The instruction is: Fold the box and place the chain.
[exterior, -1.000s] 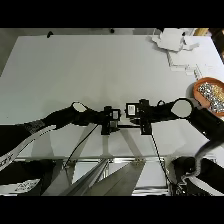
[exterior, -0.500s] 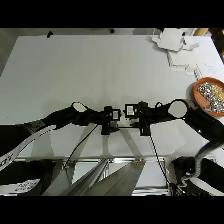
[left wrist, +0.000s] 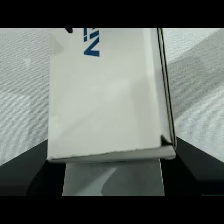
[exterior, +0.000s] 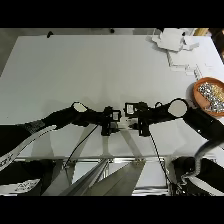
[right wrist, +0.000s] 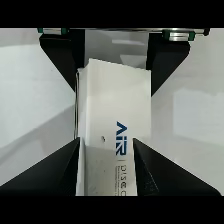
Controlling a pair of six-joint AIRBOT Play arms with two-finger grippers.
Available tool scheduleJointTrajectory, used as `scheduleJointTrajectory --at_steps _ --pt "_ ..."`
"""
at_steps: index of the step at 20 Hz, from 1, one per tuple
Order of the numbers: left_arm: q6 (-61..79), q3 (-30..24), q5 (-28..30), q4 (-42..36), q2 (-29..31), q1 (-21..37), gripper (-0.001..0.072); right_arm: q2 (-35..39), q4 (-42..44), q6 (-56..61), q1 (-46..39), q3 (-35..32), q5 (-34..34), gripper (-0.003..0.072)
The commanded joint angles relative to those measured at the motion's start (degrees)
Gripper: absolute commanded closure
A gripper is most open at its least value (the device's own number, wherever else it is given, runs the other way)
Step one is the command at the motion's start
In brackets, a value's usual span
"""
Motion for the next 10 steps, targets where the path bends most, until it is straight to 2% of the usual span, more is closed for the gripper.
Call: scheduleJointTrajectory --at_steps 1,3,10 --pt "-0.1 0.0 0.2 -0.1 0.0 0.0 0.0320 0.0 0.1 0.0 0.1 0.0 0.2 0.0456" --pt "-0.1 0.0 0.2 -0.1 0.0 0.0 0.0320 0.0 -1.7 0.0 0.1 0.0 0.1 0.0506" --pt "-0.1 0.0 0.2 -0.1 0.0 0.0 0.0320 0.0 -2.9 0.0 0.1 0.0 -0.2 0.0532"
